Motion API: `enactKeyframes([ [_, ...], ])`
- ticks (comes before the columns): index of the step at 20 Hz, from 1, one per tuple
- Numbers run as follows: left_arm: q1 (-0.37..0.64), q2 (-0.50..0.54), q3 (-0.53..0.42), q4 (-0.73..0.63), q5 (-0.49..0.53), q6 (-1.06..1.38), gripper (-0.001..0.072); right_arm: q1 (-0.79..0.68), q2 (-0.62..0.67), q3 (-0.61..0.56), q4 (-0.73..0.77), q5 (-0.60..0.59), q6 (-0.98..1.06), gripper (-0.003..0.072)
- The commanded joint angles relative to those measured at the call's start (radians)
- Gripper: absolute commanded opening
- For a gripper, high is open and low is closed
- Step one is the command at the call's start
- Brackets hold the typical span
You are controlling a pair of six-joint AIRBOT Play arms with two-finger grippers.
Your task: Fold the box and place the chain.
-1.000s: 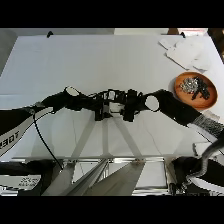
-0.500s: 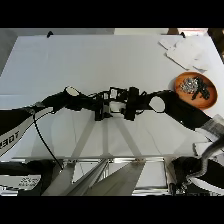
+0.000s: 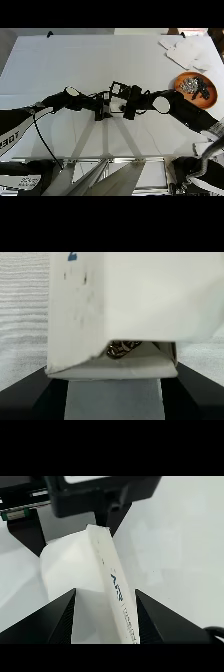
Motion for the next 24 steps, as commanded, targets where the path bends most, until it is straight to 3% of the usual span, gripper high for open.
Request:
enactKeyframes([
  [1, 0.0, 0.0, 0.0, 0.0, 0.0, 0.0, 0.0156, 0.0, -0.03, 0.0, -0.009, -0.028, 0.01, 0.0415],
  [7, 0.0, 0.0, 0.0, 0.0, 0.0, 0.0, 0.0156, 0.0, -0.036, -0.032, -0.061, -0.128, 0.01, 0.0414],
  [24, 0.0, 0.0, 0.0, 0.0, 0.0, 0.0, 0.0156, 0.006, -0.056, -0.075, 0.019, -0.019, 0.126, 0.0431],
])
